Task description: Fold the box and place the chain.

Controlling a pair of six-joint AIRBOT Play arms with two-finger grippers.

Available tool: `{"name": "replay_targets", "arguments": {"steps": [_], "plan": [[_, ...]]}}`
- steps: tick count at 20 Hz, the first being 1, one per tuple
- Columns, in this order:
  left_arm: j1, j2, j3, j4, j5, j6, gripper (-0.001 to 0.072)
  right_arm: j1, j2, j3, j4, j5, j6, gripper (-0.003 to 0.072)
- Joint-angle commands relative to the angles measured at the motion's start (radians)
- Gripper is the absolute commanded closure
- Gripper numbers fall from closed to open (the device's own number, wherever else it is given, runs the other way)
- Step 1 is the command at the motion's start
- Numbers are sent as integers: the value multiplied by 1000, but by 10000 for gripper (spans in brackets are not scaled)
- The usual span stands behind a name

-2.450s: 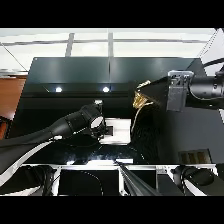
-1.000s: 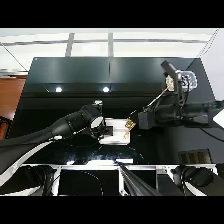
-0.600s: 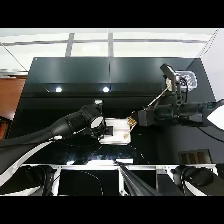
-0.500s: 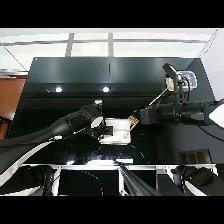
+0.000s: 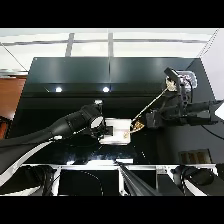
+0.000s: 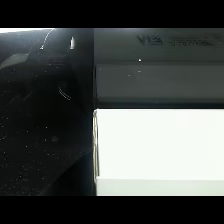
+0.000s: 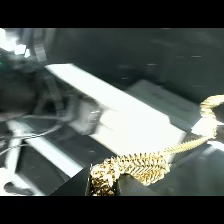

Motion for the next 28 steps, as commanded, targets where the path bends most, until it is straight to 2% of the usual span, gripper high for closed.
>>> {"name": "replay_targets", "arguments": {"steps": [1, 6, 8, 14, 15, 17, 21, 23, 25, 27, 28], "plan": [[0, 0, 0, 0, 0, 0, 678, 29, -2, 0, 147, -64, -61, 675], [0, 0, 0, 0, 0, 0, 678, 139, -86, -34, 168, -164, -74, 675], [0, 0, 0, 1, 1, 0, 678, 178, -146, -60, 107, -199, -72, 675], [0, 0, 0, 0, 0, 0, 678, 185, -229, -130, 32, -238, -22, 671], [0, 0, 0, 0, 0, 0, 678, 185, -230, -137, 30, -243, -17, 649], [0, 0, 0, 0, 0, 0, 678, 178, -229, -138, 26, -242, -3, 211], [0, 0, 0, 0, 0, 0, 679, 18, -178, -114, -34, -120, -42, 201], [0, 0, 0, 0, 0, 0, 678, -87, -145, -114, -193, -130, -38, 201], [1, 0, 0, 0, 0, 0, 678, -166, -151, -130, -445, -237, 62, 203], [0, 0, 0, 0, 0, 0, 679, -227, -177, -161, -695, -390, 307, 191], [0, 0, 0, 0, 0, 0, 678, -257, -212, -159, -746, -431, 364, 50]]}}
